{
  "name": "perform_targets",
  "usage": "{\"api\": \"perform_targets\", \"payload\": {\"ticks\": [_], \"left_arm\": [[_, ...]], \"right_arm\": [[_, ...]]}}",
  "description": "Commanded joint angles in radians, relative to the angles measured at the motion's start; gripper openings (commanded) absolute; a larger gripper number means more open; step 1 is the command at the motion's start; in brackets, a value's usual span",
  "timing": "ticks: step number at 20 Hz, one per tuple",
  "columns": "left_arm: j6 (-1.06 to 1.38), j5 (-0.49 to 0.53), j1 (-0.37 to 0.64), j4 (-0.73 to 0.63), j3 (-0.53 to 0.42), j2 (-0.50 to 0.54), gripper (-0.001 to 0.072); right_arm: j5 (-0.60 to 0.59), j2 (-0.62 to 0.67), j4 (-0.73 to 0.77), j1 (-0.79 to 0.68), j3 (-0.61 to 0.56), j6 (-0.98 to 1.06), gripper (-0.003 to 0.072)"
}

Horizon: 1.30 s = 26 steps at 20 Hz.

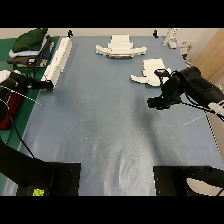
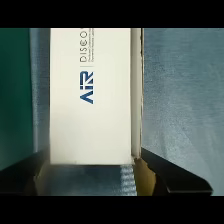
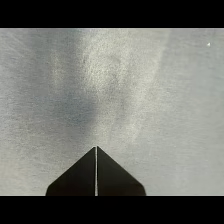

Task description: Fold the box.

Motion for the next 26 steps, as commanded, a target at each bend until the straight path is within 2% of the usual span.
{"api": "perform_targets", "payload": {"ticks": [1,8,11,13,16,20,24,25,26], "left_arm": [[-0.027,-0.142,0.030,0.047,0.002,0.066,0.0692],[-0.123,-0.508,0.098,0.105,0.002,0.331,0.0692],[-0.128,-0.689,0.050,0.069,0.002,0.435,0.0691],[-0.142,-0.771,-0.024,0.048,0.002,0.489,0.0691],[-0.208,-0.818,-0.180,0.033,0.002,0.536,0.0690],[-0.276,-0.837,-0.387,0.035,-0.007,0.537,0.0691],[-0.320,-0.829,-0.523,0.039,-0.035,0.525,0.0689],[-0.330,-0.827,-0.544,0.039,-0.044,0.521,0.0605],[-0.337,-0.830,-0.562,0.039,-0.051,0.515,0.0411]], "right_arm": [[0.000,-0.001,0.000,0.000,0.001,0.000,0.0016],[0.000,-0.001,0.000,0.000,0.001,0.000,0.0016],[0.000,-0.001,0.000,-0.001,0.001,0.000,0.0016],[0.000,-0.001,0.000,0.000,0.001,0.000,0.0016],[0.000,-0.001,0.000,-0.001,0.001,0.000,0.0016],[0.000,0.000,0.000,-0.001,0.001,0.000,0.0016],[0.000,-0.001,0.000,-0.001,0.001,0.000,0.0016],[0.000,0.000,0.000,0.000,0.001,0.000,0.0016],[0.000,0.000,0.000,-0.001,0.001,0.000,0.0016]]}}
